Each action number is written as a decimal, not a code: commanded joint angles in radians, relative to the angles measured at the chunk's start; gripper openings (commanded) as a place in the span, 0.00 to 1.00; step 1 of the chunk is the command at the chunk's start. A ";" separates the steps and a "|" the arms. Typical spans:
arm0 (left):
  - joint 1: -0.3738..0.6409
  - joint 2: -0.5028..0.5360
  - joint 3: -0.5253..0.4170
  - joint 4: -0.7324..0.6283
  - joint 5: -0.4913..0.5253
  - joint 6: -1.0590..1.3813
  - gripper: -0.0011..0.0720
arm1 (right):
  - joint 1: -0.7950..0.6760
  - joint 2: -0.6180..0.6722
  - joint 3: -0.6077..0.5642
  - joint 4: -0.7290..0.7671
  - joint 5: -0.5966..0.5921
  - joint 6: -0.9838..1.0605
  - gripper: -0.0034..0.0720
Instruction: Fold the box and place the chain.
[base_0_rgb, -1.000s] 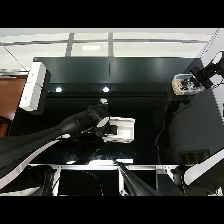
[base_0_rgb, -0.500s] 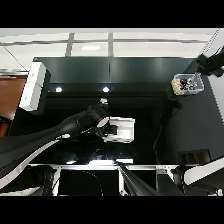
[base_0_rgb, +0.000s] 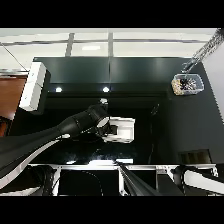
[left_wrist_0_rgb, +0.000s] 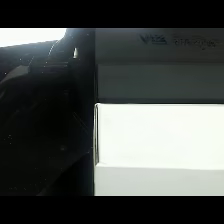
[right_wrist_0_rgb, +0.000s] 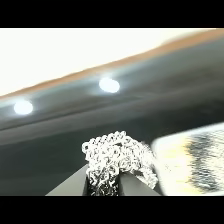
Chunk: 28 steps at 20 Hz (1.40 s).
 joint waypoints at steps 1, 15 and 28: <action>0.001 0.000 0.000 0.000 0.001 0.000 0.05 | 0.010 0.147 -0.078 0.264 0.043 -0.106 0.05; 0.001 0.000 0.000 0.003 0.001 0.000 0.05 | 0.393 0.508 -0.683 0.298 0.304 -0.193 0.05; 0.001 0.000 0.000 0.003 0.004 0.000 0.05 | 0.598 0.500 -0.871 0.461 -0.051 -0.191 0.05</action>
